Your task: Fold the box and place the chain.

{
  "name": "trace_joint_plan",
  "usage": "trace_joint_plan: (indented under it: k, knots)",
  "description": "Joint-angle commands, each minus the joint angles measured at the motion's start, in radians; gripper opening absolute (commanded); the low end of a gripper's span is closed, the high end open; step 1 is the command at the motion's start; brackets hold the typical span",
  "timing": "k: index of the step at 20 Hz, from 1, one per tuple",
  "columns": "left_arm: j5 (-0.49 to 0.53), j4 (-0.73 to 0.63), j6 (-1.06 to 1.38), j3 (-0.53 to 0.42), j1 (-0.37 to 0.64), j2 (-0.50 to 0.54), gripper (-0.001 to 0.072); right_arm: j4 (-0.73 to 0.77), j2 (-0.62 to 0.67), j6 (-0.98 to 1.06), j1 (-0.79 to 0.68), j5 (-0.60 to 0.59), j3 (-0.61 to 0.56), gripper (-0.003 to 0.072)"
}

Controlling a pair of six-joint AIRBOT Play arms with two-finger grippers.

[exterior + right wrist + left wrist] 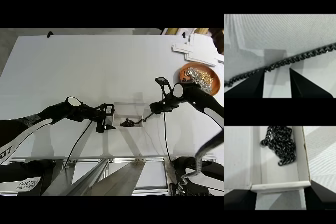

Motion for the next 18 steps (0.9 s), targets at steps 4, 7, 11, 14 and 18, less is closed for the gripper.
trace_joint_plan:
  k: [4,7,11,14,18]
  knots:
    - [0.000,0.000,0.000,0.000,0.000,0.000,0.0205,0.007,-0.001,-0.049,0.001,-0.025,-0.007,0.0041]
    - [0.000,0.000,0.000,0.000,0.000,0.000,0.0205,0.001,0.023,-0.095,0.001,0.003,-0.007,0.0018]
    - [0.000,0.000,0.000,0.000,0.000,0.000,0.0205,0.007,0.151,-0.109,0.001,0.043,-0.008,0.0018]
    - [0.000,0.000,0.000,0.000,0.000,0.000,0.0205,0.043,0.275,-0.110,0.004,0.104,-0.010,0.0018]
    - [0.000,0.000,0.000,0.000,0.000,0.000,0.0205,0.093,0.443,-0.129,0.084,0.182,-0.010,0.0019]
